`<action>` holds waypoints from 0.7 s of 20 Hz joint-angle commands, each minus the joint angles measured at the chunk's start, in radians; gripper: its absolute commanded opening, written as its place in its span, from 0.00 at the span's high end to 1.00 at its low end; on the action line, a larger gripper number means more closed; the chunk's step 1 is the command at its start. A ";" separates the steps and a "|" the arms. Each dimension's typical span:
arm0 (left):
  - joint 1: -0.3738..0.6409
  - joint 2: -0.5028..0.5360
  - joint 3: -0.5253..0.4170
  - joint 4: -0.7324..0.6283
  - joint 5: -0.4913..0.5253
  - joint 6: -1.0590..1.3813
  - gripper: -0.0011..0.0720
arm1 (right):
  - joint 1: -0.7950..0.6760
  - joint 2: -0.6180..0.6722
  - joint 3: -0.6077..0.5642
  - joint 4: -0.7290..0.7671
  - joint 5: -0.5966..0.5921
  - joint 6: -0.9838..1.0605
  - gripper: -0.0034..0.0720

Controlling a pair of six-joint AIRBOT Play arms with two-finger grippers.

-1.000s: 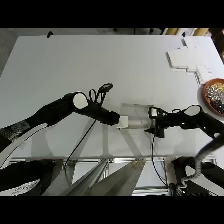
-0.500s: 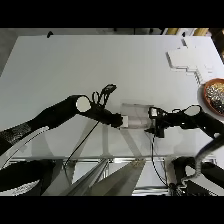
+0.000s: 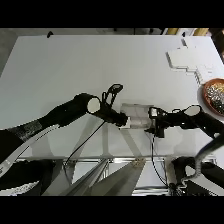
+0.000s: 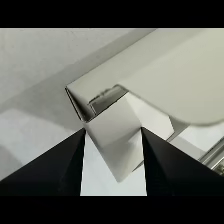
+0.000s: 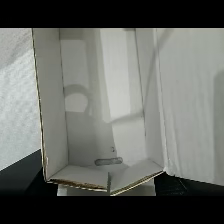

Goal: Fold the box and place the chain.

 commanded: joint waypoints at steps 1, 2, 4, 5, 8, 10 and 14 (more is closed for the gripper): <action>-0.027 -0.035 0.061 0.100 -0.042 -0.130 0.45 | 0.000 0.000 0.000 0.000 0.000 0.000 0.51; -0.036 -0.046 0.079 0.124 -0.056 -0.160 0.45 | 0.000 0.000 0.000 0.000 0.000 0.000 0.51; -0.051 -0.077 0.119 0.170 -0.103 -0.215 0.45 | 0.000 0.000 0.000 0.000 0.000 0.000 0.51; -0.057 -0.097 0.143 0.192 -0.133 -0.246 0.45 | 0.000 0.000 0.000 0.000 0.000 0.000 0.51; -0.074 -0.163 0.223 0.261 -0.218 -0.354 0.49 | 0.000 0.000 0.000 0.000 0.000 0.000 0.51; -0.085 -0.207 0.272 0.288 -0.251 -0.426 0.52 | 0.000 0.000 0.000 0.000 0.000 0.000 0.51; -0.090 -0.257 0.306 0.300 -0.281 -0.555 0.62 | 0.000 0.000 0.000 0.000 0.000 0.000 0.51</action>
